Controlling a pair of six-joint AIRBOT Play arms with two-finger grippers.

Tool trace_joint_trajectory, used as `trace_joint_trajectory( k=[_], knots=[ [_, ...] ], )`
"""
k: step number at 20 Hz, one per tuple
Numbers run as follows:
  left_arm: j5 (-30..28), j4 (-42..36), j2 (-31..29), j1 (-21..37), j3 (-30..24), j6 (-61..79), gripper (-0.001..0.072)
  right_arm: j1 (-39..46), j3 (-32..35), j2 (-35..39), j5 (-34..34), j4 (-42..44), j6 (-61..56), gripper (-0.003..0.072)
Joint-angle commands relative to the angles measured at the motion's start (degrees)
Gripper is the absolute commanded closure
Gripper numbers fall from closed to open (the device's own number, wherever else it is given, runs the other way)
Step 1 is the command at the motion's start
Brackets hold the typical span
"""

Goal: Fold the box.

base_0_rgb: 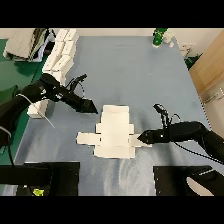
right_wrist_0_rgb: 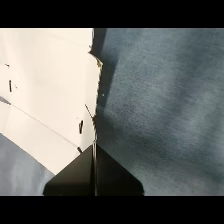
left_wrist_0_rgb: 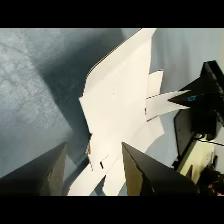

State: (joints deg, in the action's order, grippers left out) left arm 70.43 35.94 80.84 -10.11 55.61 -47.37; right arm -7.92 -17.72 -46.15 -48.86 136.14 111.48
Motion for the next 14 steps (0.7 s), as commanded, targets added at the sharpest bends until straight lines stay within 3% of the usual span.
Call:
trace_joint_trajectory(
  k=[1,5,14],
  knots=[
    [2.7,-6.8,6.7,-0.2,2.6,6.4,0.0186,-0.1,0.0,0.0,0.2,0.2,1.3,0.0684],
    [2.6,-6.8,11.4,-1.6,5.5,7.6,0.0186,-0.1,0.0,0.0,0.2,0.2,1.7,0.0684],
    [2.3,-5.5,15.4,-6.0,5.9,9.0,0.0186,-0.1,0.0,0.0,0.2,0.4,1.7,0.0684]
  ],
)
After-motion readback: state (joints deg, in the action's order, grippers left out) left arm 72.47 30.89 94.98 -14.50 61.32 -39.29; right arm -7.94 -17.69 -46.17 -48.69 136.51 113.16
